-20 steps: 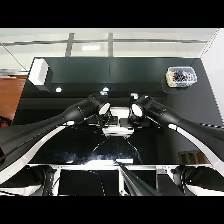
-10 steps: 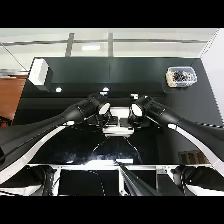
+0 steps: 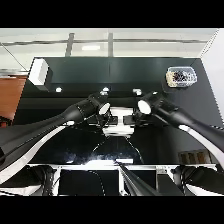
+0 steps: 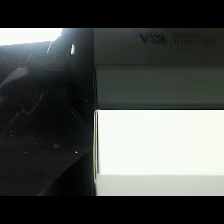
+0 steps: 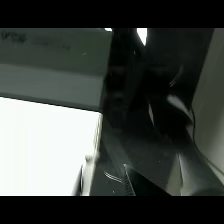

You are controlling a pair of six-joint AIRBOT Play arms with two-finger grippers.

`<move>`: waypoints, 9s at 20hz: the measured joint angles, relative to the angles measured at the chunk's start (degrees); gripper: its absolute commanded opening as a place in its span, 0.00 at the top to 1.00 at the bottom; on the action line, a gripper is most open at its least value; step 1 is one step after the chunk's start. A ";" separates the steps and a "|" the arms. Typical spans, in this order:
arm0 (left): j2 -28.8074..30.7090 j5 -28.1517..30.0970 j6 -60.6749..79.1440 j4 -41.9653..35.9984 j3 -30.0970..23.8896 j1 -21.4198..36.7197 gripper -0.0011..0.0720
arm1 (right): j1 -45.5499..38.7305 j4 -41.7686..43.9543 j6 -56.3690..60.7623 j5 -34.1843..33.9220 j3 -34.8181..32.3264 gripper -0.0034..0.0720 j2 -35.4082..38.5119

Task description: Fold the box and place the chain.

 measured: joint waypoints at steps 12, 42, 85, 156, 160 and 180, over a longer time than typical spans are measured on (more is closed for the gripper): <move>0.00 -0.11 -0.13 0.00 0.00 0.00 0.95 | -25.94 -27.43 -5.44 -12.52 -5.92 0.52 20.59; 0.00 -0.11 -0.04 -0.02 0.00 0.00 0.95 | -49.90 1.29 -11.13 6.19 60.76 0.21 -44.61; 0.00 0.00 -0.02 -0.07 0.00 0.00 0.95 | -33.83 50.18 -50.71 12.81 -11.52 0.95 29.86; 16.98 16.92 135.14 -48.50 -27.87 26.43 0.01 | -36.61 35.17 -45.03 0.83 -12.50 0.58 25.64; 11.65 15.67 140.15 -50.25 -25.22 25.99 0.01 | -36.61 35.12 -44.70 0.26 -12.81 0.58 25.64; 9.14 12.44 140.91 -47.10 -23.85 23.41 0.02 | -36.61 35.06 -44.30 -2.12 -12.90 0.58 25.64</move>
